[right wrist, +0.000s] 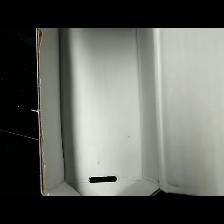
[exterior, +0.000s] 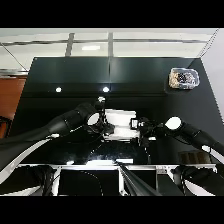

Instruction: Fold the box and place the chain.

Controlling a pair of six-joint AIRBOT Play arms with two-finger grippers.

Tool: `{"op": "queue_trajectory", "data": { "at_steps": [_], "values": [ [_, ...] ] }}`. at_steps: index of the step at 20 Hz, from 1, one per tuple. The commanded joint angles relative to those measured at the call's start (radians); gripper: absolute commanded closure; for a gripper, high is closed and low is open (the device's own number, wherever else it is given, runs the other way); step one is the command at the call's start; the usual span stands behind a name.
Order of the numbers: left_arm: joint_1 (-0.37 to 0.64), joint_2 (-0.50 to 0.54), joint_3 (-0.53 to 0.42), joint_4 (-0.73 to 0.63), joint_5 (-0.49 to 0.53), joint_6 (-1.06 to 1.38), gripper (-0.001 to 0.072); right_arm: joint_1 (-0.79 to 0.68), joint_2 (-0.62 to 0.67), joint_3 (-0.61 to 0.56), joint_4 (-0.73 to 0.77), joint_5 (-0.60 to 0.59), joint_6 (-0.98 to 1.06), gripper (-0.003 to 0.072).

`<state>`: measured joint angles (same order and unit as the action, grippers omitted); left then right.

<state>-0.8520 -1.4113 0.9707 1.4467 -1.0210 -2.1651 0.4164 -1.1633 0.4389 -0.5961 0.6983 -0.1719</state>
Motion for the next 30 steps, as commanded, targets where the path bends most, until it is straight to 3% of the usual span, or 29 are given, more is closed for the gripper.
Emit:
{"op": "queue_trajectory", "data": {
  "at_steps": [1, 7, 8, 9, 14, 15, 19, 20, 23, 25, 26, 28, 30],
  "values": [
    [-0.031, -0.034, 0.032, 0.029, 0.002, -0.047, 0.0229, 0.000, 0.000, 0.000, 0.000, 0.000, 0.000, 0.0252],
    [-0.051, -0.098, 0.096, 0.072, -0.037, -0.093, 0.0231, 0.000, 0.000, 0.000, 0.000, 0.000, 0.000, 0.0252],
    [-0.051, -0.098, 0.096, 0.071, -0.042, -0.093, 0.0264, 0.000, 0.000, 0.000, 0.000, 0.000, 0.000, 0.0252],
    [-0.050, -0.098, 0.096, 0.071, -0.047, -0.093, 0.0356, 0.000, 0.000, 0.000, 0.000, 0.000, 0.000, 0.0252],
    [-0.048, -0.098, 0.096, 0.071, -0.054, -0.093, 0.0452, 0.000, 0.000, 0.000, 0.000, 0.000, 0.000, 0.0252],
    [-0.048, -0.098, 0.096, 0.071, -0.054, -0.093, 0.0508, 0.000, 0.000, 0.000, 0.000, 0.000, 0.000, 0.0252],
    [-0.048, -0.098, 0.096, 0.071, -0.061, -0.093, 0.0557, 0.000, 0.000, 0.000, 0.000, 0.000, 0.000, 0.0252],
    [-0.048, -0.098, 0.096, 0.071, -0.062, -0.093, 0.0616, 0.000, 0.000, 0.000, 0.000, 0.000, 0.000, 0.0252],
    [-0.048, -0.098, 0.096, 0.069, -0.062, -0.093, 0.0674, 0.000, 0.000, 0.000, 0.000, 0.000, 0.000, 0.0252],
    [-0.048, -0.098, 0.096, 0.063, -0.061, -0.093, 0.0673, 0.000, 0.000, 0.000, 0.000, 0.000, 0.000, 0.0252],
    [-0.048, -0.098, 0.097, 0.061, -0.062, -0.093, 0.0623, 0.000, 0.000, 0.000, 0.000, 0.000, 0.000, 0.0252],
    [-0.048, -0.098, 0.097, 0.060, -0.062, -0.095, 0.0398, 0.000, 0.000, 0.000, 0.000, 0.000, 0.000, 0.0252],
    [-0.048, -0.098, 0.097, 0.060, -0.062, -0.095, 0.0395, 0.000, 0.000, 0.000, 0.000, 0.000, 0.000, 0.0252]
  ]
}}
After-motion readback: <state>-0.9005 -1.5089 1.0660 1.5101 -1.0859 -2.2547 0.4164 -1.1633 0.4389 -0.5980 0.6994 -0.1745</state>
